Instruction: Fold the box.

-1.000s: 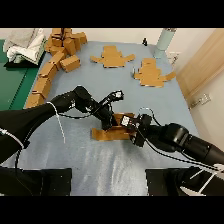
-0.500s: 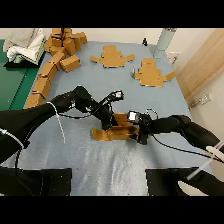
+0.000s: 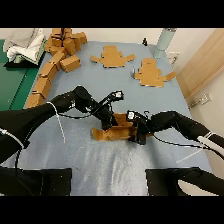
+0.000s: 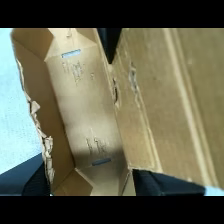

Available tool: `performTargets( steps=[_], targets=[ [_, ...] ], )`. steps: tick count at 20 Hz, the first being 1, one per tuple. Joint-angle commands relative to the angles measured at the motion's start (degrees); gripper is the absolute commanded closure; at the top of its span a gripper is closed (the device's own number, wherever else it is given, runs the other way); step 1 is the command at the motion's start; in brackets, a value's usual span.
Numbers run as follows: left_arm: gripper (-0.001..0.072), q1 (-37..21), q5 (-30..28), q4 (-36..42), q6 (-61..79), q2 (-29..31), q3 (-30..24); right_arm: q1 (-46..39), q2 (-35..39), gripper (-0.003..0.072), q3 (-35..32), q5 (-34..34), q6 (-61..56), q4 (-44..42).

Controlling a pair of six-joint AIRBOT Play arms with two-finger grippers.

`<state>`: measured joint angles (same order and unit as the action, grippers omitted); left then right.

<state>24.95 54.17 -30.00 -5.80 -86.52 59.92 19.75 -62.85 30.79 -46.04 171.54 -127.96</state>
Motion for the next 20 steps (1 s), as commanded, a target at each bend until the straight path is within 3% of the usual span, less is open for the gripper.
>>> performTargets(
  steps=[1, 7, 20],
  targets=[
    [0.0696, 0.0, 0.0, 0.0, 0.0, 0.0, 0.0, -0.1, -0.4, -0.0026, 0.1, -0.8, -0.8, -0.2],
    [0.0696, 0.0, 0.0, 0.0, 0.0, 0.0, 0.0, -0.1, -0.4, -0.0026, 0.1, -3.4, -1.2, -0.2],
    [0.0696, 0.0, 0.0, 0.0, 0.0, 0.0, 0.0, 0.0, -0.2, -0.0026, 0.1, -2.4, -1.1, 3.6]
  ],
)
